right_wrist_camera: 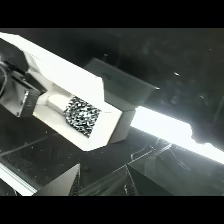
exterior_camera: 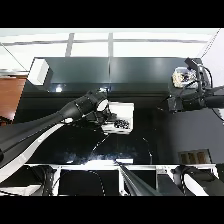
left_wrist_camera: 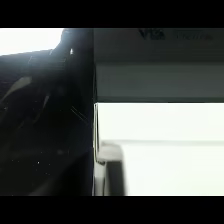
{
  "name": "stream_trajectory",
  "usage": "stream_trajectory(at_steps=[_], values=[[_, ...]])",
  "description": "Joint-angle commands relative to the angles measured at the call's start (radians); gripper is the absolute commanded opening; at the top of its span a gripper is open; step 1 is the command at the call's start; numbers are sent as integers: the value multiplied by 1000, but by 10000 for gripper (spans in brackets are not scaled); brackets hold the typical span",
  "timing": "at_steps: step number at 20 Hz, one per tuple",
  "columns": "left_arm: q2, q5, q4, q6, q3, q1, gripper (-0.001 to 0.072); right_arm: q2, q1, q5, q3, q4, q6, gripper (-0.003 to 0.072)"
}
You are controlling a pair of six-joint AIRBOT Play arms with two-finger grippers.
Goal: Fold the box and place the chain.
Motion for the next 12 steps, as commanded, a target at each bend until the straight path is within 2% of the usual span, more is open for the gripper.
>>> stream_trajectory(at_steps=[1,3,6,8,10,12], values=[[17,-2,15,-17,9,-13,386,11,-11,-7,1,-19,14,344],[52,-9,41,37,14,-18,569,11,-11,-11,1,-19,14,344],[141,-92,72,241,10,-18,583,11,-11,-16,1,-23,14,344],[232,-131,144,330,-33,-9,583,11,-11,-25,1,-23,13,344],[340,-116,193,409,-123,45,583,11,-11,-39,1,-23,13,344],[439,-60,173,459,-239,171,583,11,-11,-52,1,-23,13,344]])
